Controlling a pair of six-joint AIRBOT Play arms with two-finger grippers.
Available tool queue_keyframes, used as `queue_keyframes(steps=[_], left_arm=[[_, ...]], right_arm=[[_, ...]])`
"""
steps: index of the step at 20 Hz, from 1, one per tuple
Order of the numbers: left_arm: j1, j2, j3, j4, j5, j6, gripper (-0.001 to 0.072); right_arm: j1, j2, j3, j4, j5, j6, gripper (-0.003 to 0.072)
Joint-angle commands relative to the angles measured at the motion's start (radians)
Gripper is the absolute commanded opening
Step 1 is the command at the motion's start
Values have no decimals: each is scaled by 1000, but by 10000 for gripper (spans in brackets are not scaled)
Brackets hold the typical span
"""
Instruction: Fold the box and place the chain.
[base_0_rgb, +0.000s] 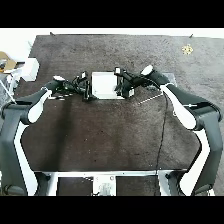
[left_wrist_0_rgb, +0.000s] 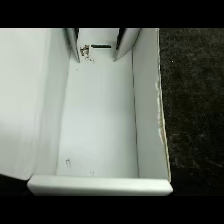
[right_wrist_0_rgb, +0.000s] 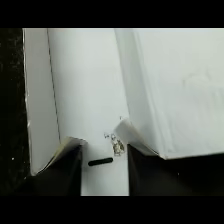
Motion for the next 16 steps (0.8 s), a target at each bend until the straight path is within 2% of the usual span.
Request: queue_keyframes(steps=[1,2,7,11,16], left_arm=[[0,0,1,2,0,1,184],[0,0,1,2,0,1,184],[0,0,1,2,0,1,184],[0,0,1,2,0,1,184],[0,0,1,2,0,1,184]], right_arm=[[-27,53,2,-95,89,159,27],[-32,80,2,-134,114,214,3],[-89,241,12,-189,166,665,3],[-198,231,-36,-213,208,1011,3],[-217,227,-192,-212,42,1147,3]])
